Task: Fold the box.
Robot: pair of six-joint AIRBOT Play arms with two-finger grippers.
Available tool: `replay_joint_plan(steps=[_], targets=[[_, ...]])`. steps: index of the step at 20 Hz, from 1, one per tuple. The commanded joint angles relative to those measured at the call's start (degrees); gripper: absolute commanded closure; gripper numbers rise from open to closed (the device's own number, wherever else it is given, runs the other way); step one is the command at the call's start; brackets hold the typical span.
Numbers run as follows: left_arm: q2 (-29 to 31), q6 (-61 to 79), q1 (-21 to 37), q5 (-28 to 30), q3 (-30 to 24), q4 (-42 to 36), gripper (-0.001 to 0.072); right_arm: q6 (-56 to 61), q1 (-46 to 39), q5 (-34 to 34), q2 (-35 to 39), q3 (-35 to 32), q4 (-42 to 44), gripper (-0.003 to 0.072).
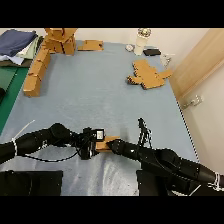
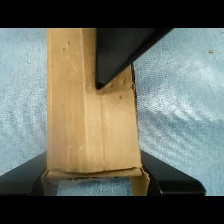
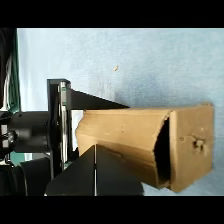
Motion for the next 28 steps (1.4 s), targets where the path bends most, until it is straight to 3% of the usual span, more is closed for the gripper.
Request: replay_joint_plan(steps=[1,11,16,19,24,26,28], targets=[[-0.02,0.04,0.02,0.00,0.04,0.02,0.0203,1.44,1.36,2.38,-2.08,-0.26,0.11,0.0685],[-0.02,0.04,0.02,0.00,0.04,0.02,0.0203,1.40,1.99,1.79,-5.57,-0.35,-0.90,0.0684],[-0.02,0.04,0.02,0.00,0.04,0.02,0.0203,1.25,1.97,1.57,-0.11,-0.11,-5.73,0.0685],[-0.02,0.04,0.02,0.00,0.04,0.02,0.0203,1.29,0.24,-8.83,5.29,2.01,-13.88,0.0685],[-0.02,0.04,0.02,0.00,0.04,0.02,0.0203,1.42,-9.62,-42.36,8.72,10.84,-28.76,0.0684],[-0.02,0.04,0.02,0.00,0.04,0.02,0.0202,-1.70,-15.30,-47.82,7.37,14.12,-30.45,0.0684],[-0.02,0.04,0.02,0.00,0.04,0.02,0.0202,-7.26,-20.70,-48.72,4.81,16.44,-29.94,0.0683]])
